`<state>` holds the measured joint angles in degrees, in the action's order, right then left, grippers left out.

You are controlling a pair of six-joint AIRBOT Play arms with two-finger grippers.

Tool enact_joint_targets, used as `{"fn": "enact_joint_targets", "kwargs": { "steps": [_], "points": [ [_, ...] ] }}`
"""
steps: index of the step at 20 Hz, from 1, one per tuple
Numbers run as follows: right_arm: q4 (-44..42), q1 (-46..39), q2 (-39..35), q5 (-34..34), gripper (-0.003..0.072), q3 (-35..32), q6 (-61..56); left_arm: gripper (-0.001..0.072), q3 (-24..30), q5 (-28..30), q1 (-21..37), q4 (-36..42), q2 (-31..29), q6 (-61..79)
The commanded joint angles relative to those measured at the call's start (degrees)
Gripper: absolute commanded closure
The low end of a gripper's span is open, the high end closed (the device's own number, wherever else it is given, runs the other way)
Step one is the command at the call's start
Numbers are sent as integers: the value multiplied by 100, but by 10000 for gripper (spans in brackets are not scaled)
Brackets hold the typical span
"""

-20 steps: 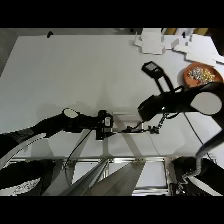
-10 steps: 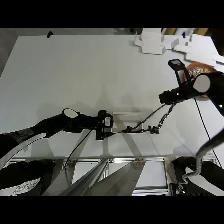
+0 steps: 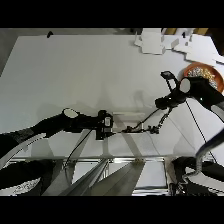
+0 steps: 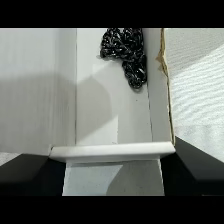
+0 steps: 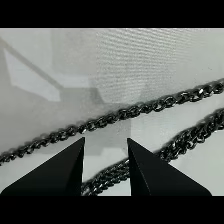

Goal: Fold the box and place the chain.

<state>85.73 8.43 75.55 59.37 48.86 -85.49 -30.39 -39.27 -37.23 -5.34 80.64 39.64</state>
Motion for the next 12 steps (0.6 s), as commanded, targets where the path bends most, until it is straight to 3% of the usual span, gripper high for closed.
{"fn": "enact_joint_targets", "kwargs": {
  "steps": [1, 5, 9, 11, 12],
  "points": [
    [4, -4, 286, -107, 387, -7, -2, 698, 2, 2, 0, -2, 0, -2],
    [0, -4, 417, -284, 395, -7, -2, 698, 2, 2, 0, -2, 0, 0],
    [0, -4, 435, -308, 457, -7, -2, 698, 2, 2, 0, -2, 0, 0],
    [-4, -4, 435, -243, 624, -7, 0, 698, 2, 2, 0, -2, 0, 0],
    [-4, -4, 422, -149, 667, -7, 0, 698, 2, 2, 0, -4, 0, 0]
  ]
}}
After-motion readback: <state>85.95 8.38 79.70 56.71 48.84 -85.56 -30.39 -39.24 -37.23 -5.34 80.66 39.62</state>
